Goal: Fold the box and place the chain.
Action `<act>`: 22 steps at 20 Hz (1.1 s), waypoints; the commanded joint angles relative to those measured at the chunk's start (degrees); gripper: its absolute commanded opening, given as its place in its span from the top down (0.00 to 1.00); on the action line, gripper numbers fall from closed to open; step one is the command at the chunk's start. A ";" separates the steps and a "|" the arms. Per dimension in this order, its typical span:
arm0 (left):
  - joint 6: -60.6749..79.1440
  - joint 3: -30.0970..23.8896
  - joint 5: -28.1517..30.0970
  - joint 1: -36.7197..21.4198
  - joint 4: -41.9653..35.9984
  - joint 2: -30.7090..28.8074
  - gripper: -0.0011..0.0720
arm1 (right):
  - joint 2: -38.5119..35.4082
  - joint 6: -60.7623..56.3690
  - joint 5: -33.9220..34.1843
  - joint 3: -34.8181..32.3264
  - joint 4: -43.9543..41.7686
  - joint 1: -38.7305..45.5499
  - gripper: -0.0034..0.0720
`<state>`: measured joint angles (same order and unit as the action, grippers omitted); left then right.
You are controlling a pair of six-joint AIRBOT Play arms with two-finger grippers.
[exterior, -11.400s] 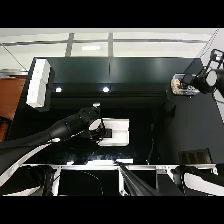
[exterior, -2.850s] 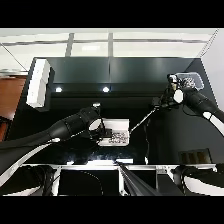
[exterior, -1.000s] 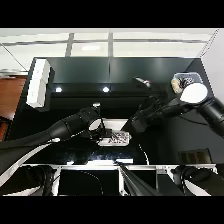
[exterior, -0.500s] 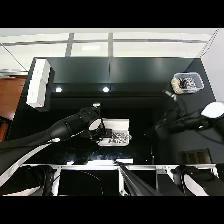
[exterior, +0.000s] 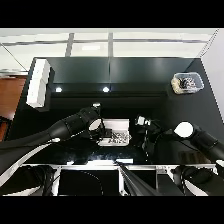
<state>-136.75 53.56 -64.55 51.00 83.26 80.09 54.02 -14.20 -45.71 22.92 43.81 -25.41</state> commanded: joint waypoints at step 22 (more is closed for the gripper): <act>0.02 0.00 0.00 0.00 0.02 0.02 0.95 | 8.63 21.14 10.99 -0.20 -9.73 -3.76 0.43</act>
<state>-136.75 53.56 -64.55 51.00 83.26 80.09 62.59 6.50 -34.85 22.65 34.04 -29.10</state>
